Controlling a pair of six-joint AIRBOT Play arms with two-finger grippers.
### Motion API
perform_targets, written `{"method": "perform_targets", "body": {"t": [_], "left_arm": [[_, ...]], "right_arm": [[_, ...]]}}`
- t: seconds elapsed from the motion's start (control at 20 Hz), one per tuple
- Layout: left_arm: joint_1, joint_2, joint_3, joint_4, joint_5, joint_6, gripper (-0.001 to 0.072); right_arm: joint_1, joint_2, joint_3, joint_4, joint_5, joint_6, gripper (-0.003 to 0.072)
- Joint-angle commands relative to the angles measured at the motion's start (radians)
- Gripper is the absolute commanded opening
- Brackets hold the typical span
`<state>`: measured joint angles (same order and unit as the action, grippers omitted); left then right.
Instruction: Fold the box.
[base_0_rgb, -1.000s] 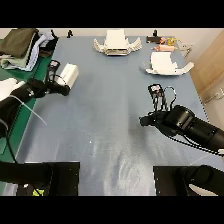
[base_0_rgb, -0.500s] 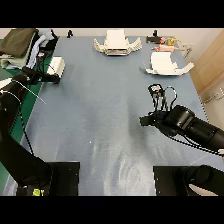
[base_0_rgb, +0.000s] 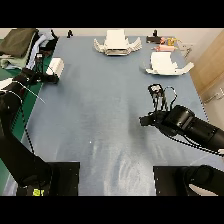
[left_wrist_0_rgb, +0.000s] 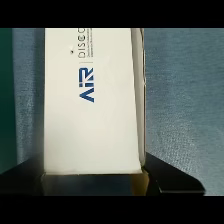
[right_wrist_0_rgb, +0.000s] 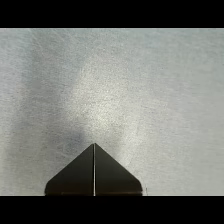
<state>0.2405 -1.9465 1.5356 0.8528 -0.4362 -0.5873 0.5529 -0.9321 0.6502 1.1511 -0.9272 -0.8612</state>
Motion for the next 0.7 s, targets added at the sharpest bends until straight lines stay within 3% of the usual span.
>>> {"method": "perform_targets", "body": {"t": [0.0, 0.5, 0.6, 0.65], "left_arm": [[0.002, -0.004, 0.003, 0.004, 0.003, -0.005, 0.0422], [0.0, -0.004, 0.003, 0.0, 0.006, -0.005, 0.0437], [0.0, -0.004, 0.003, 0.0, 0.007, -0.007, 0.072], [0.001, -0.004, 0.003, 0.0, 0.007, -0.007, 0.072]], "right_arm": [[0.0, 0.0, 0.0, 0.0, 0.0, 0.0, 0.0003], [0.0, 0.0, 0.0, 0.0, 0.0, 0.0, 0.0003], [0.0, 0.0, 0.0, 0.0, 0.0, 0.0, 0.0003], [-0.001, 0.0, 0.0, 0.0, 0.0, 0.0, 0.0003]]}}
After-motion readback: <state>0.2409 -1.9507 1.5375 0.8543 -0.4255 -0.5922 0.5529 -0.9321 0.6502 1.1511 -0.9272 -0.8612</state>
